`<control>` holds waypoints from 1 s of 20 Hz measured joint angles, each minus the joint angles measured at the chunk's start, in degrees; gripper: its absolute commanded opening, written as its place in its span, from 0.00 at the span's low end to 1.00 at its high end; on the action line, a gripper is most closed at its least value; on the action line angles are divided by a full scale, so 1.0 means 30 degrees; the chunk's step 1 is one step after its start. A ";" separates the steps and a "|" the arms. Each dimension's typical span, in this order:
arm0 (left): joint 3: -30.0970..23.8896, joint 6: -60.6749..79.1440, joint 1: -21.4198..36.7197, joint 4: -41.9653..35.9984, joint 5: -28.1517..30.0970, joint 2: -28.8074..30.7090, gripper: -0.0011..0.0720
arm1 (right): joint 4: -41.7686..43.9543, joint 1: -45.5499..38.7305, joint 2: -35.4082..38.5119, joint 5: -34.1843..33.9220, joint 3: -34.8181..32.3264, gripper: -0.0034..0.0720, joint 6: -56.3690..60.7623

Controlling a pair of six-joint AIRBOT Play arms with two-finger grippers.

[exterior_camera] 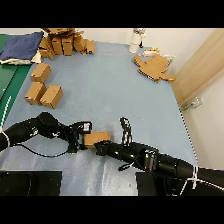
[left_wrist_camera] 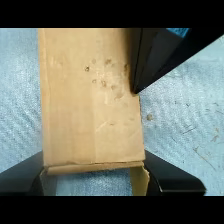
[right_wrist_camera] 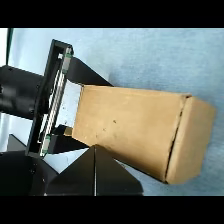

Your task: Fold the box.

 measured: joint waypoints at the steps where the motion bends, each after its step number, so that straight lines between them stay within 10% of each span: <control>1: 0.0007 0.0007 0.0000 0.0007 0.0000 0.0000 0.03 | 0.0000 0.0000 -0.0124 0.0015 0.0000 0.04 -0.0058; 11: 0.0007 -0.0015 0.0000 -0.0015 -0.0015 0.0000 0.03 | -0.0007 -0.0182 0.0138 0.0889 0.0087 0.04 -0.0255; 20: 0.0022 -0.0007 0.0000 -0.0015 -0.0015 0.0000 0.03 | -0.2987 -0.3432 0.9202 1.1854 0.0721 0.05 -0.1202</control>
